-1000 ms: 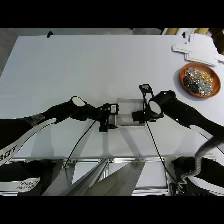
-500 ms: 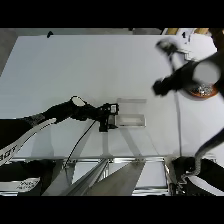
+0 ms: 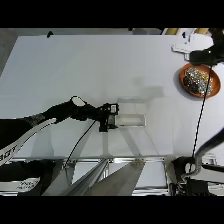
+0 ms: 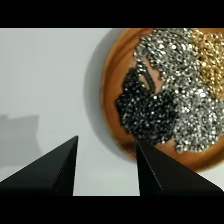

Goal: Fold the box and place the chain.

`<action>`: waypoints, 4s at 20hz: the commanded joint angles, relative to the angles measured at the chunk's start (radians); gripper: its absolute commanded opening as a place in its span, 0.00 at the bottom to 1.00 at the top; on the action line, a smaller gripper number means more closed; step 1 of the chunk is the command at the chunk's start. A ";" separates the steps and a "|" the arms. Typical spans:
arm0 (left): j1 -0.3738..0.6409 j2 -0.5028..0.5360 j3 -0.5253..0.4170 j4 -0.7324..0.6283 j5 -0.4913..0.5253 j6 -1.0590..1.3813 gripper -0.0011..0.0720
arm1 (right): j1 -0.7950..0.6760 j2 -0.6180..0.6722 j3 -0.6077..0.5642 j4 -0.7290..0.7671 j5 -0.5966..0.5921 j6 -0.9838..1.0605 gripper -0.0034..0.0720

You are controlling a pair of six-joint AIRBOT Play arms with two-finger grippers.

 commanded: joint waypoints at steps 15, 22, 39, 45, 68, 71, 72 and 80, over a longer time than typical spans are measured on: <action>0.000 0.000 0.000 0.000 0.000 0.000 0.25 | -0.116 -0.325 0.011 0.067 -0.076 0.001 0.34; 0.000 0.000 0.000 0.000 0.000 0.000 0.25 | -0.116 -0.345 0.011 0.067 -0.062 0.000 0.20; 0.000 0.000 0.000 0.000 0.000 0.000 0.25 | -0.113 0.119 0.011 0.364 0.252 -0.162 0.07; 0.000 0.000 0.000 0.000 0.000 0.000 0.25 | -0.007 0.371 0.011 0.408 0.346 -0.166 0.07; 0.000 0.000 0.000 0.000 0.000 0.000 0.25 | 0.589 0.536 -0.298 0.467 0.228 -0.166 0.07; 0.000 0.000 0.000 0.000 0.000 0.000 0.25 | 0.620 0.535 -0.432 0.517 0.090 -0.202 0.07; 0.000 0.000 0.000 0.000 0.000 0.000 0.25 | 0.643 0.535 -0.477 0.504 0.057 -0.211 0.07; 0.000 0.000 0.000 0.000 0.000 0.000 0.25 | 0.734 0.519 -0.711 0.480 -0.216 -0.212 0.07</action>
